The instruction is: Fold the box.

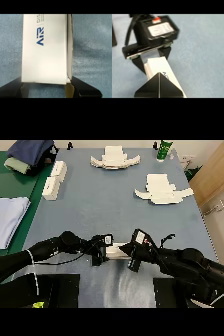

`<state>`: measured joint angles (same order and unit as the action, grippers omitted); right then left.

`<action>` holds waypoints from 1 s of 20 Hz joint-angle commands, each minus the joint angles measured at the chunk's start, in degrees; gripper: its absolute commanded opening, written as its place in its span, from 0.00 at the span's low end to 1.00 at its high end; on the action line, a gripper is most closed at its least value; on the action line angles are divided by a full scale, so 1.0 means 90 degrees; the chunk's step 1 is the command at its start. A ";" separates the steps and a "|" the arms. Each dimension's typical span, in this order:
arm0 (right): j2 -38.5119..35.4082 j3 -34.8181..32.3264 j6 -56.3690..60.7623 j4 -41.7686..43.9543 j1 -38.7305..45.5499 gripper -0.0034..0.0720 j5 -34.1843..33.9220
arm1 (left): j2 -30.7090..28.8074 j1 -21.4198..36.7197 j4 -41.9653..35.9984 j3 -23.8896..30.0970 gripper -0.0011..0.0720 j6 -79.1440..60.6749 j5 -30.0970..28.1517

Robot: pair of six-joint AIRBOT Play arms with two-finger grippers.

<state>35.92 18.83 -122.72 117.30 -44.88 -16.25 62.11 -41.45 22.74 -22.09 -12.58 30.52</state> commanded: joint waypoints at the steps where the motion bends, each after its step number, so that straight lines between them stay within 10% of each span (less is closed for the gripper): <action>1: -0.0170 -0.0801 0.0945 0.0517 -0.0221 0.05 0.1732 | 0.0002 0.0002 0.0000 -0.0005 0.65 0.0000 0.0000; 20: 0.1052 -0.0979 0.1693 0.0505 -0.0692 0.05 0.1515 | 0.0005 0.0002 0.0000 -0.0005 0.65 0.0000 0.0000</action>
